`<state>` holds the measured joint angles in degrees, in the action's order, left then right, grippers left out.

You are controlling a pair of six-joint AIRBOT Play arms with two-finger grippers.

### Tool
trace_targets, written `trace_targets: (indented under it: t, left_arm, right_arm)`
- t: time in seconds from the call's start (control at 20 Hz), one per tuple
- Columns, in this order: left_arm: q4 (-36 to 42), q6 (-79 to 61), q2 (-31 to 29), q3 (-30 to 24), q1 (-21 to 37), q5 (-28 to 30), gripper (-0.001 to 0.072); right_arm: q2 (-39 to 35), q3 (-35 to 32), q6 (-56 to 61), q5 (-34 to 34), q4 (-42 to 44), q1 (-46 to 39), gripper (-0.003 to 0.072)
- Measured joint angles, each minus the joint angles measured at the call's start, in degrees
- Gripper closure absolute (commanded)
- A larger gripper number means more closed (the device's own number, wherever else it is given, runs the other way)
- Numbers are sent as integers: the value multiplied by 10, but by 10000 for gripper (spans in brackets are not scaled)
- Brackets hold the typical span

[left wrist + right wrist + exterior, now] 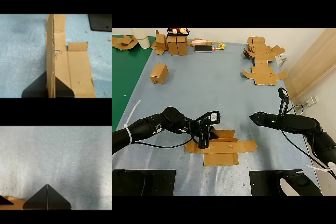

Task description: Fold the box.

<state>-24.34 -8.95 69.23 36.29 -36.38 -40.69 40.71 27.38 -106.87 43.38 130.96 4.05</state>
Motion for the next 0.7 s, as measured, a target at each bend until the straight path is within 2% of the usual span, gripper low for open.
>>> trace_targets:
  t: [0.25,0.4,0.55,0.7]
  left_arm:
    - [0,0,0,0,0,1,696]
    - [1,0,0,0,0,2,696]
    - [1,0,0,0,0,2,696]
    - [1,0,0,0,0,2,696]
  right_arm:
    - [-2,0,-49,11,0,0,683]
    - [-24,0,-90,47,-5,0,683]
    - [-86,-10,-102,106,-51,17,683]
    - [-172,-29,-95,180,-102,68,683]
